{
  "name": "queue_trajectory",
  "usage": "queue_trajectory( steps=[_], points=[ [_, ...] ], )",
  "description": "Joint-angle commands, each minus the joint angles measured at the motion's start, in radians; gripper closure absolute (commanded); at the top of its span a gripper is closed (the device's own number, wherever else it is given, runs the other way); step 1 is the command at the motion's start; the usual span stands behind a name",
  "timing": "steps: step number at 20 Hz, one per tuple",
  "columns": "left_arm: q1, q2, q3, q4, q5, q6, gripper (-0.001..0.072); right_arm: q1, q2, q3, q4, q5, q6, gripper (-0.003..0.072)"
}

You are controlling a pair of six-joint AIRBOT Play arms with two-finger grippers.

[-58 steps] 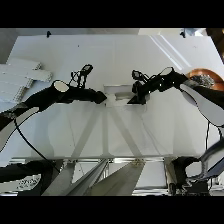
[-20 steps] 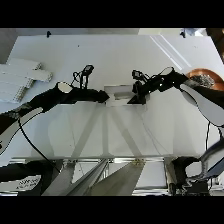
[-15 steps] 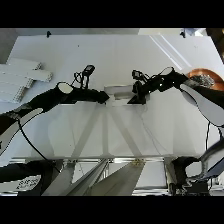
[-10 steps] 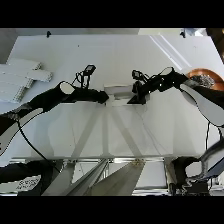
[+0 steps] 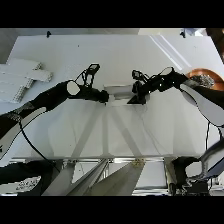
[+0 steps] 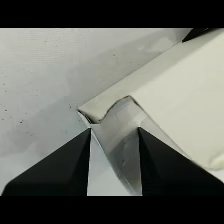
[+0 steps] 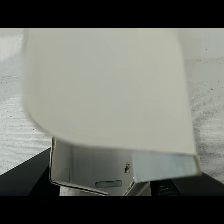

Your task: Fold the box and place the chain.

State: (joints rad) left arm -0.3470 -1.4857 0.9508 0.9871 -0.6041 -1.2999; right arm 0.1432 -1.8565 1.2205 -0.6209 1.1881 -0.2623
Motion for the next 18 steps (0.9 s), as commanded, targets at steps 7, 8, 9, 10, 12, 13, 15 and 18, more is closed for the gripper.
queue_trajectory(
  steps=[7,8,9,10,12,13,15,18],
  points=[
    [-0.044,-0.001,0.034,0.161,-0.061,-0.163,0.0436,0.0,0.001,0.0,0.0,0.001,0.0,0.0279],
    [-0.048,-0.001,0.047,0.205,-0.08,-0.204,0.0436,0.0,0.001,0.0,0.0,0.001,0.0,0.0279],
    [-0.048,-0.001,0.058,0.237,-0.099,-0.25,0.0436,0.0,0.001,0.0,0.0,0.001,0.0,0.0279],
    [-0.048,-0.001,0.066,0.251,-0.115,-0.292,0.0436,0.0,0.001,0.0,0.0,0.001,0.0,0.0279],
    [-0.048,-0.002,0.08,0.264,-0.147,-0.36,0.0436,0.0,0.001,0.0,0.0,0.001,0.0,0.0279],
    [-0.048,-0.002,0.086,0.264,-0.154,-0.397,0.0515,0.0,0.001,0.0,0.0,0.001,0.0,0.0279],
    [-0.054,-0.002,0.096,0.263,-0.153,-0.423,0.0561,0.0,0.001,0.0,0.0,0.001,0.0,0.0279],
    [-0.06,-0.003,0.109,0.267,-0.132,-0.463,0.0561,0.0,0.001,0.0,0.0,0.001,0.0,0.0279]
  ],
)
